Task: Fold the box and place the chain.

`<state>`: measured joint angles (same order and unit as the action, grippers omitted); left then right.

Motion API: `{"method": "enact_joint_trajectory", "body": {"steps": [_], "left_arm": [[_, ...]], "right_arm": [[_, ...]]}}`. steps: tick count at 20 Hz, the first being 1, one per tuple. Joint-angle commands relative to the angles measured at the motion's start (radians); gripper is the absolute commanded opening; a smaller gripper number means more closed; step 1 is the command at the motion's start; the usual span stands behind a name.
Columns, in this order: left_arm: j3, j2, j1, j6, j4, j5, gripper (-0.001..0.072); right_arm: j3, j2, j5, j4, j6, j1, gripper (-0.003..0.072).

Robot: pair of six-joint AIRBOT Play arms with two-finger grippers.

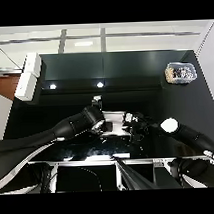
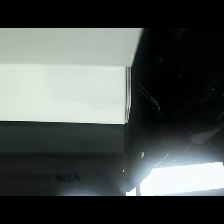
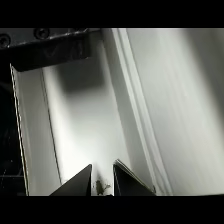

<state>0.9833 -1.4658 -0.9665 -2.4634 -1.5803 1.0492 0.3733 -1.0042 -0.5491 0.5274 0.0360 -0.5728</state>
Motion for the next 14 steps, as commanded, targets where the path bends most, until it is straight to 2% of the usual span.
{"method": "enact_joint_trajectory", "body": {"steps": [1, 4, 8, 9, 10, 12, 14], "left_arm": [[0.0, -0.001, 0.0, 0.003, 0.0, -0.001, 0.0027], [0.0, -0.001, 0.0, 0.003, 0.0, 0.0, 0.0027], [0.0, -0.001, 0.0, 0.003, 0.0, 0.0, 0.0027], [0.0, -0.001, 0.0, 0.003, 0.0, 0.001, 0.0027], [0.0, -0.001, 0.0, 0.003, 0.0, 0.004, 0.0027], [0.0, -0.001, 0.0, 0.003, 0.0, 0.007, 0.0027], [0.0, -0.001, 0.0, 0.003, 0.0, 0.006, 0.0028]], "right_arm": [[0.011, 0.06, -0.023, 0.034, 0.152, 0.013, 0.0169], [0.011, 0.204, -0.127, 0.182, 0.367, 0.094, 0.0169], [0.011, 0.388, -0.356, 0.304, 0.668, 0.305, 0.0167], [0.011, 0.403, -0.391, 0.346, 0.781, 0.368, 0.0143], [0.01, 0.402, -0.415, 0.401, 0.925, 0.433, 0.0042], [-0.009, 0.4, -0.412, 0.528, 1.236, 0.566, 0.0039], [-0.05, 0.383, -0.422, 0.519, 1.363, 0.683, 0.0039]]}}
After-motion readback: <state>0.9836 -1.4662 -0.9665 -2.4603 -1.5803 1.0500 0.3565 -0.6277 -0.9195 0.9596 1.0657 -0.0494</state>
